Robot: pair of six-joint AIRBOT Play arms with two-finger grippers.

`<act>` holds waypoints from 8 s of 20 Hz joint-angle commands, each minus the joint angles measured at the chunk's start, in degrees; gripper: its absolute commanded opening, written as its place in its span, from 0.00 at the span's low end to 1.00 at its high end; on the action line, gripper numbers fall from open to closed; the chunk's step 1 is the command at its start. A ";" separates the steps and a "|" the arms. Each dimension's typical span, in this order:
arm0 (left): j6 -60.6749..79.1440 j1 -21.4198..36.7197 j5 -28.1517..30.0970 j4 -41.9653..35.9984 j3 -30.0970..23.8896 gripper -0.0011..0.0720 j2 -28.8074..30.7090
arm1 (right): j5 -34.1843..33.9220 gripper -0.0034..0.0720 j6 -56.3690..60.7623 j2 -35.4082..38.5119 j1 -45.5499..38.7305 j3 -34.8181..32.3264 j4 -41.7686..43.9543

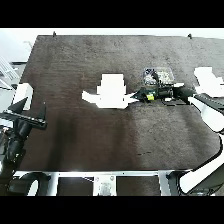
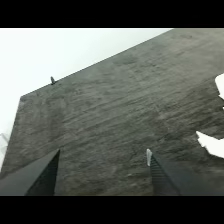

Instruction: Fold the box and place the chain.

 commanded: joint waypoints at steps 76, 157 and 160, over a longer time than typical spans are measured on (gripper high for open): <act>-64.85 -11.41 -64.83 33.27 111.75 0.13 -121.52 | -3.10 0.05 -12.09 0.04 0.24 2.03 -5.57; -4.00 -11.32 -64.57 19.10 100.28 0.04 -121.50 | -12.37 0.94 -49.86 20.33 8.00 -16.44 -17.07; -4.00 -11.32 -64.54 19.08 100.28 0.04 -121.50 | -14.43 0.94 -52.98 20.28 8.44 -16.44 -17.03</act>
